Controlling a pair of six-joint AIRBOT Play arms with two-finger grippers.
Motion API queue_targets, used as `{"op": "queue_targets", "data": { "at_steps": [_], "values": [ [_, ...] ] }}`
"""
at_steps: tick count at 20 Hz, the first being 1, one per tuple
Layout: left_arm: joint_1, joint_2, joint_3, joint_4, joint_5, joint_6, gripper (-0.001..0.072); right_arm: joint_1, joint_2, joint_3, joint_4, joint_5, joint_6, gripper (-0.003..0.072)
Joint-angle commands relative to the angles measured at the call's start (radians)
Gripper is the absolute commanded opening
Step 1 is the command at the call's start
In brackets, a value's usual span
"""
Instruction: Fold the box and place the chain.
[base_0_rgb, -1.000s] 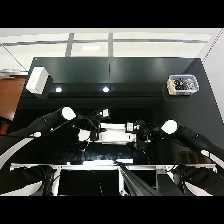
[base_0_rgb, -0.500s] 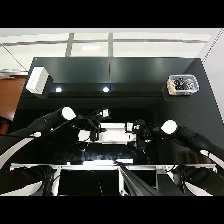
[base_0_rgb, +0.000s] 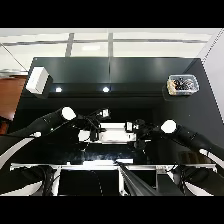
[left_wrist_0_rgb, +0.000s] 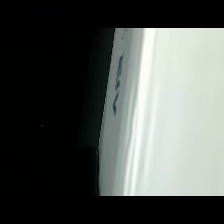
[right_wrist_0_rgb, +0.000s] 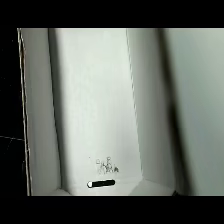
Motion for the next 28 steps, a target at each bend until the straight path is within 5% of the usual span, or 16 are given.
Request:
{"op": "queue_targets", "data": {
  "at_steps": [1, 5, 7, 17, 19, 22, 23, 26, 28],
  "values": [
    [0.0, -0.001, 0.0, 0.0, 0.001, 0.001, 0.0025, 0.0, -0.008, 0.0, -0.003, 0.001, 0.003, 0.0693],
    [0.0, -0.001, 0.0, 0.0, 0.001, 0.001, 0.0025, 0.0, -0.008, 0.0, -0.003, 0.001, 0.003, 0.0692],
    [0.0, -0.001, 0.0, 0.0, 0.001, 0.001, 0.0025, 0.0, -0.008, 0.0, -0.003, 0.002, 0.003, 0.0569],
    [0.0, -0.001, 0.0, 0.0, -0.007, 0.001, 0.0031, 0.0, -0.008, 0.0, -0.004, 0.002, 0.003, 0.0567],
    [0.0, -0.001, 0.0, 0.0, -0.007, 0.001, 0.0032, 0.0, -0.008, 0.0, -0.004, 0.006, 0.003, 0.0403],
    [0.0, -0.001, 0.0, -0.001, -0.009, 0.0, 0.0033, 0.0, -0.008, 0.0, -0.004, 0.009, 0.004, 0.039],
    [0.0, -0.001, 0.0, -0.001, -0.011, 0.0, 0.0095, 0.0, -0.008, 0.0, -0.004, 0.009, 0.003, 0.0391],
    [0.001, 0.004, 0.004, 0.004, -0.01, 0.001, 0.0453, 0.0, -0.008, 0.0, -0.004, 0.008, 0.004, 0.039],
    [0.003, 0.026, 0.006, 0.016, -0.007, 0.001, 0.0498, 0.0, -0.008, 0.0, -0.004, 0.009, 0.004, 0.039]
  ]
}}
